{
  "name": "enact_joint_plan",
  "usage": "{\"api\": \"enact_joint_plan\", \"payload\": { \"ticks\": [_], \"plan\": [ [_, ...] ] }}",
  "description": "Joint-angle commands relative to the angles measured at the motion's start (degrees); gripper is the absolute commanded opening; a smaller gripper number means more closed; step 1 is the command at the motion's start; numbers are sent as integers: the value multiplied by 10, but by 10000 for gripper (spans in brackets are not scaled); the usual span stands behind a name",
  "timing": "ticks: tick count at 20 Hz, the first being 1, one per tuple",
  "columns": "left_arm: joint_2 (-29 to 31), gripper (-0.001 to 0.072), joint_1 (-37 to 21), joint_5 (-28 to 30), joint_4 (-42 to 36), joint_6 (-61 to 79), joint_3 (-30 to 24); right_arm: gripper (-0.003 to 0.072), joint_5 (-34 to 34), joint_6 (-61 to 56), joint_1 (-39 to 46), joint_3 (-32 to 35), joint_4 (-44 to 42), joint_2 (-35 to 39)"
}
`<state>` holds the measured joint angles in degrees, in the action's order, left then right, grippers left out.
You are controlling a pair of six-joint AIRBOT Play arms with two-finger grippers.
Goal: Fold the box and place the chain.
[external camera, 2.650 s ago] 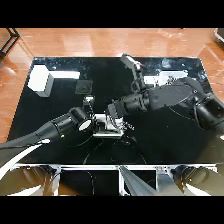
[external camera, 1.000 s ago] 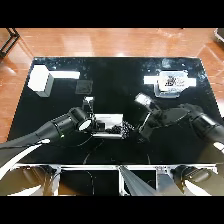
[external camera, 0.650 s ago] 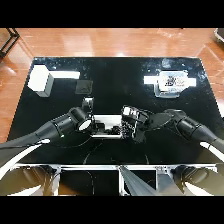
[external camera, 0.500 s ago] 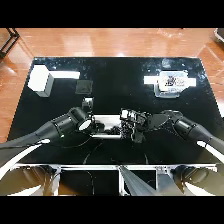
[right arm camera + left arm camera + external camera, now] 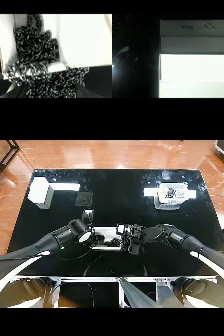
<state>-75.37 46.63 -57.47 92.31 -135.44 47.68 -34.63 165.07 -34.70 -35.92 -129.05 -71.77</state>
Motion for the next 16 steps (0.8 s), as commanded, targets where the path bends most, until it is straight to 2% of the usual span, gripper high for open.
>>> {"api": "enact_joint_plan", "payload": {
  "ticks": [1, 2, 3, 4, 5, 6, 11, 16],
  "plan": [
    [0, 23, 0, 2, 0, 0, 0, 701, 27, 1, -13, 0, -2, -7],
    [0, 23, 0, 2, 0, 0, 0, 700, 26, -7, -12, 0, -1, -7],
    [0, 23, 0, 2, 0, -1, 0, 631, 25, -15, -12, 0, 1, -7],
    [0, 23, 0, 2, 0, 0, 0, 412, 24, -30, -12, 0, 1, -7],
    [0, 23, 0, 2, 0, 0, 0, 235, 23, -44, -12, 0, 1, -6],
    [0, 23, 0, 2, 0, 0, 0, 9, 15, -54, -12, -1, 1, -6],
    [0, 23, 0, 2, 0, 0, 0, 18, -12, -179, -5, -1, 51, 35],
    [0, 23, 0, 2, 0, 0, 0, 17, -83, -298, 59, -3, 54, 171]
  ]
}}
